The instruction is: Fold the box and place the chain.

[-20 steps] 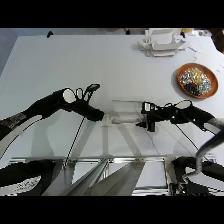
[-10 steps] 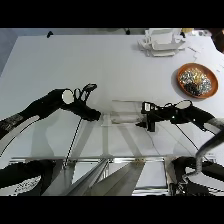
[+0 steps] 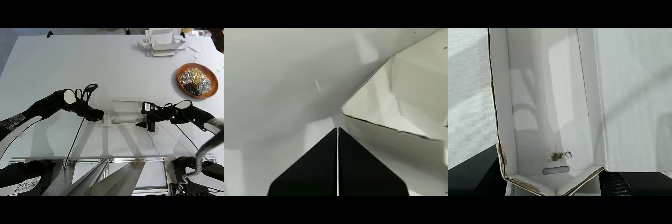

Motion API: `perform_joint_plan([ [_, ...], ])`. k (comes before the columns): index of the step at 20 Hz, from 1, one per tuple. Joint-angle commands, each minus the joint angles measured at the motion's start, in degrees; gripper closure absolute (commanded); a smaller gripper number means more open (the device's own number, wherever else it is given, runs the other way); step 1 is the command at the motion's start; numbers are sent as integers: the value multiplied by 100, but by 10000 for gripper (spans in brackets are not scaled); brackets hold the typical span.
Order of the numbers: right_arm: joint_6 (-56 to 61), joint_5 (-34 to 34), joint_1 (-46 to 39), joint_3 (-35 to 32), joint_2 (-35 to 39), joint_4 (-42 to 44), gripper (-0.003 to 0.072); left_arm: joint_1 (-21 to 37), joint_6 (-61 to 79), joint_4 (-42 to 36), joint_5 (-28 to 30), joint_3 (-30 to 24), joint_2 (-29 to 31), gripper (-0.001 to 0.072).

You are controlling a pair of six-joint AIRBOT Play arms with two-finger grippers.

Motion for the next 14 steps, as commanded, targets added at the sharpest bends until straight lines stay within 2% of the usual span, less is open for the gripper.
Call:
perform_joint_plan([
  [1, 0, 0, 0, -2, 4, 2, 207, -20, 323, -474, -20, 2, 26, 700],
  [3, 2, 0, 0, -2, 4, 0, 207, -61, 487, -516, -17, 4, 96, 690],
  [5, 0, 0, 0, -2, 4, 2, 207, -74, 544, -542, -9, 4, 192, 615],
  [7, 2, 0, 0, -2, 4, 0, 207, -74, 544, -557, -2, 7, 310, 615],
  [8, 2, 2, 0, -2, 4, 2, 207, -74, 542, -560, 4, 7, 365, 588],
  [9, 2, 0, 0, -2, 4, 0, 207, -74, 544, -568, 2, 7, 404, 524],
  [11, 2, 0, 0, -2, 4, 2, 207, -109, 577, -680, -20, 17, 415, 490],
  [12, 2, 0, 0, -2, 4, 0, 207, -149, 601, -754, -11, 17, 413, 461],
  [13, 2, 2, 0, -2, 4, 2, 207, -192, 675, -824, 13, 17, 411, 402],
  [14, 2, 0, 0, -2, 4, 2, 207, -229, 713, -855, 44, 17, 409, 381],
])
